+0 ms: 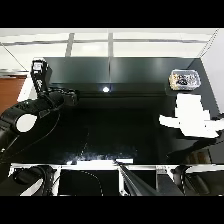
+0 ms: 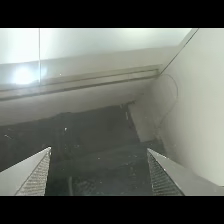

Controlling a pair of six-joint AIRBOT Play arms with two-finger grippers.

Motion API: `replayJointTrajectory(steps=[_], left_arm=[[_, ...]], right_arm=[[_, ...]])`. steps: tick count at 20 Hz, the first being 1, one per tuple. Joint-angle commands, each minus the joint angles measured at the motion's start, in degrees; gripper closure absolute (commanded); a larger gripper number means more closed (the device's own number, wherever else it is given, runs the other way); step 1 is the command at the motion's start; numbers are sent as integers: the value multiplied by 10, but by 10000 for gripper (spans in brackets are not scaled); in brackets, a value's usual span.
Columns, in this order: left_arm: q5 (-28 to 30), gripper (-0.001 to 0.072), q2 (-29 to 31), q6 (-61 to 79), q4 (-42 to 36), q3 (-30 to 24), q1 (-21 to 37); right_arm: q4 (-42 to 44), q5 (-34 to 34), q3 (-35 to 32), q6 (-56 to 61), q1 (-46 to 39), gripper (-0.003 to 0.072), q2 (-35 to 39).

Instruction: Fold the box and place the chain.

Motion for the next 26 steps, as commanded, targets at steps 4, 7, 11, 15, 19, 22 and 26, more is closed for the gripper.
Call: replayJointTrajectory(steps=[4, 7, 11, 15, 19, 22, 26], left_arm=[[0, 6, 0, 0, -4, 1, 1], [0, 6, 0, 0, -4, 1, 1], [0, 6, 0, 0, -4, 1, 1], [5, 6, 0, 0, -4, 0, 0], [7, 6, 0, 0, -4, 0, 1], [8, 6, 0, 0, -4, 0, 1], [2, 6, 0, 0, -20, 0, 0]], right_arm=[[-19, 14, -23, 8, 10, 417, 0], [7, 18, -23, 6, 10, 632, 4], [50, 19, -39, -10, 17, 672, 31], [92, 13, -95, -20, 45, 673, 81], [134, 10, -141, -16, 134, 674, 158], [137, -22, -187, 18, 226, 674, 228], [221, -197, -270, 79, 384, 676, 333]])
